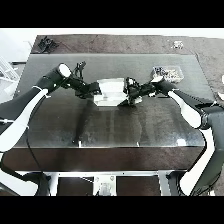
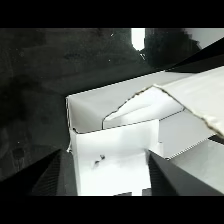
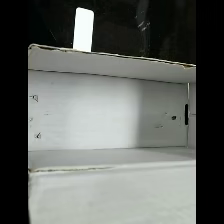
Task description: Fold the box and place the chain.
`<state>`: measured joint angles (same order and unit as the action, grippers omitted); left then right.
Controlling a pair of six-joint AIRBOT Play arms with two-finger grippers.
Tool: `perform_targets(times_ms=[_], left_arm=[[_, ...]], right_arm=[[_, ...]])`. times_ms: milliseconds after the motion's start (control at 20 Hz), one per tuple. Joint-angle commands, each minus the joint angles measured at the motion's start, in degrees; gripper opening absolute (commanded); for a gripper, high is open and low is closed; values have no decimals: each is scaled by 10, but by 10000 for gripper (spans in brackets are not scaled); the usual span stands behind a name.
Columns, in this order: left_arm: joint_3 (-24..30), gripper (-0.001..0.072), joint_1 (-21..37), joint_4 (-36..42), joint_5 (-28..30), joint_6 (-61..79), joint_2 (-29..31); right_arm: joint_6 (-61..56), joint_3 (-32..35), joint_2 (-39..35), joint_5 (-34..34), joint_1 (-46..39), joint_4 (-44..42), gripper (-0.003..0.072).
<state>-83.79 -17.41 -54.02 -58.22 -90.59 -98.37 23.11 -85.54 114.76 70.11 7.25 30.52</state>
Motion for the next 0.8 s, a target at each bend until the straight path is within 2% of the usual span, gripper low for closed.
perform_targets(times_ms=[0, 550, 600, 650, 750], left_arm=[[-1, 456, -1, -2, 2, -7, 0], [-1, 456, -17, 2, 18, -7, 0], [-1, 618, -17, -1, 15, -9, 0], [-1, 654, -17, -1, 10, -11, -2], [-1, 654, -17, 4, 0, -14, -10]], right_arm=[[0, 0, 0, 0, 1, 0, 580], [0, 0, 0, 0, 1, 0, 579], [0, 0, 0, 0, 1, 0, 579], [0, 0, 0, 0, 1, 0, 579], [0, 0, 0, 0, 1, 0, 579]])
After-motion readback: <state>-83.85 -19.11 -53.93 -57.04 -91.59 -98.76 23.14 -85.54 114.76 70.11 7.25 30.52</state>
